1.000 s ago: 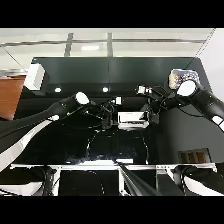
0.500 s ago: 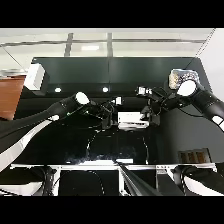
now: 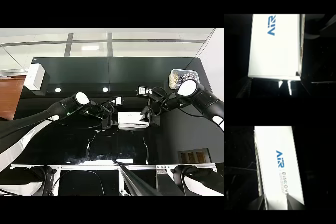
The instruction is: Fold the box and place the chain.
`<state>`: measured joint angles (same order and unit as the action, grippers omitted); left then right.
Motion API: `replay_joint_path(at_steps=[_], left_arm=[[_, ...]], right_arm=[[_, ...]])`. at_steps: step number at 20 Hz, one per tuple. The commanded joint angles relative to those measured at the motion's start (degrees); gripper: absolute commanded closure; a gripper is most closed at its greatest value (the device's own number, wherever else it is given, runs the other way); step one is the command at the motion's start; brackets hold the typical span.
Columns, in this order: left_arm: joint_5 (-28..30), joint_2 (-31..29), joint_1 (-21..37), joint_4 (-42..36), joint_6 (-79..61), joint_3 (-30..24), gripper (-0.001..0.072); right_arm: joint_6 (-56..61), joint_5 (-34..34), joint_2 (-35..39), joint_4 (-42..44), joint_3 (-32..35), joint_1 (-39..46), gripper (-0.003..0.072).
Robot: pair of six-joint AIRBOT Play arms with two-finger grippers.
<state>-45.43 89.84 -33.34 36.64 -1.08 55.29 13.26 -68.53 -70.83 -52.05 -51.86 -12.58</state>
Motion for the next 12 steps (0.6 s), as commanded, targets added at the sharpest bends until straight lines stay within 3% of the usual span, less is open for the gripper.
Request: replay_joint_path(at_steps=[1,12], left_arm=[[0.0,0.0,0.0,0.0,0.0,0.0,0.0504],[0.0,0.0,0.0,0.0,0.0,0.0,0.0504]], right_arm=[[1.4,-0.4,0.0,0.2,0.0,-0.1,0.0379],[4.3,-2.0,0.0,0.1,0.0,-0.1,0.0379]])
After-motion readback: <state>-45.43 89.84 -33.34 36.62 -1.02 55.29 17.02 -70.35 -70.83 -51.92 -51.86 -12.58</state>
